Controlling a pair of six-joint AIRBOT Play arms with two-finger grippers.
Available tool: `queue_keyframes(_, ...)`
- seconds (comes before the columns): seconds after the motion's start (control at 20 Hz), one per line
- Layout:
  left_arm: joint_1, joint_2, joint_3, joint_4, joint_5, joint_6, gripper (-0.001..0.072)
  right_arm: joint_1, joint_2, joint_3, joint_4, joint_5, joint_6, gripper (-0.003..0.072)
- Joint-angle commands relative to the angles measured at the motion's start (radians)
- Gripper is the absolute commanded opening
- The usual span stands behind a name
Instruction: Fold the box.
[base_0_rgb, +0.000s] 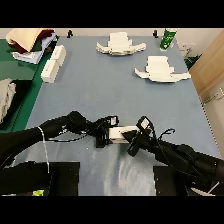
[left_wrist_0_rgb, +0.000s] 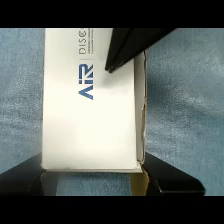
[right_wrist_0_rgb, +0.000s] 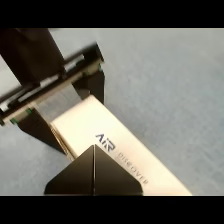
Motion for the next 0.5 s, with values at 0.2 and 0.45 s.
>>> queue_keyframes(0.2,0.000,0.001,0.000,0.000,0.000,0.001,0.0525,0.000,0.011,-0.005,-0.039,-0.034,-0.003,0.0004)
queue_keyframes(0.45,0.000,0.001,0.000,0.001,0.001,0.001,0.0525,0.000,-0.064,-0.005,-0.040,-0.052,-0.004,0.0004)
